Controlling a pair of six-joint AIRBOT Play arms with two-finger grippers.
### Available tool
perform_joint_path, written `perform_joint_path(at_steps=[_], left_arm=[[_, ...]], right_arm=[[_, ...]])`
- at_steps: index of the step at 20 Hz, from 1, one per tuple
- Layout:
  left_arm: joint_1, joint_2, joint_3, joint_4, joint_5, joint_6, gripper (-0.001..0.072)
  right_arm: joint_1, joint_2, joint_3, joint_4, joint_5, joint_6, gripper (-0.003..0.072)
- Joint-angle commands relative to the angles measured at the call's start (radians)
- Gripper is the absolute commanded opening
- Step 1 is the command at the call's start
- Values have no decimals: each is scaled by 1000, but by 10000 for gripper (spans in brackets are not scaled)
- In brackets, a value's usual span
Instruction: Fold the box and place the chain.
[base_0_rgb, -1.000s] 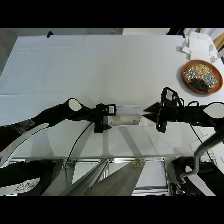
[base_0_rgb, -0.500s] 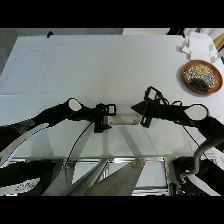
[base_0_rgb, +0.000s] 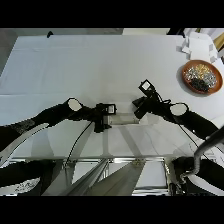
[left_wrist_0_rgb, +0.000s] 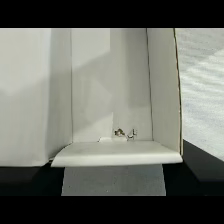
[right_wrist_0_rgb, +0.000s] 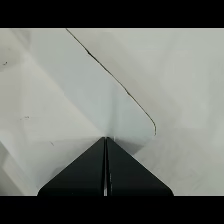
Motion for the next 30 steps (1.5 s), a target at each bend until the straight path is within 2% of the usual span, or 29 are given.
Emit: perform_joint_path(at_steps=[1, 4, 6, 10, 12, 15, 18, 19, 21, 23, 25, 30], left_arm=[[0, 0, 0, 1, -3, 2, 135], [0, 0, 0, 1, -3, 2, 135], [0, 0, 0, 1, -3, 2, 135], [0, 0, 0, 1, -3, 2, 135], [0, 0, 0, 1, -3, 2, 135], [0, 0, 0, 1, -3, 2, 135], [0, 0, 0, 1, -3, 2, 135], [0, 0, 0, 1, -3, 2, 135], [0, 0, 0, 1, -3, 2, 135], [0, 0, 0, 1, -2, 2, 135], [0, 0, 0, 2, -3, 2, 135], [0, 0, 0, 1, -3, 2, 135]], right_arm=[[2, -20, 0, -10, 40, 8, 18], [2, 0, 0, -11, 48, 40, 18], [2, 47, 8, -89, 86, 178, 18], [1, 201, 48, -525, 283, 599, 18], [1, 284, 53, -726, 423, 694, 18], [1, 348, 53, -885, 621, 653, 16], [1, 338, 52, -913, 722, 434, 19], [1, 329, 49, -912, 717, 345, 64], [-6, 299, 38, -887, 674, 184, 205], [-40, 241, 21, -814, 621, 53, 197], [-57, 170, 11, -747, 559, 8, 159], [-58, 73, 11, -672, 413, -88, 158]])
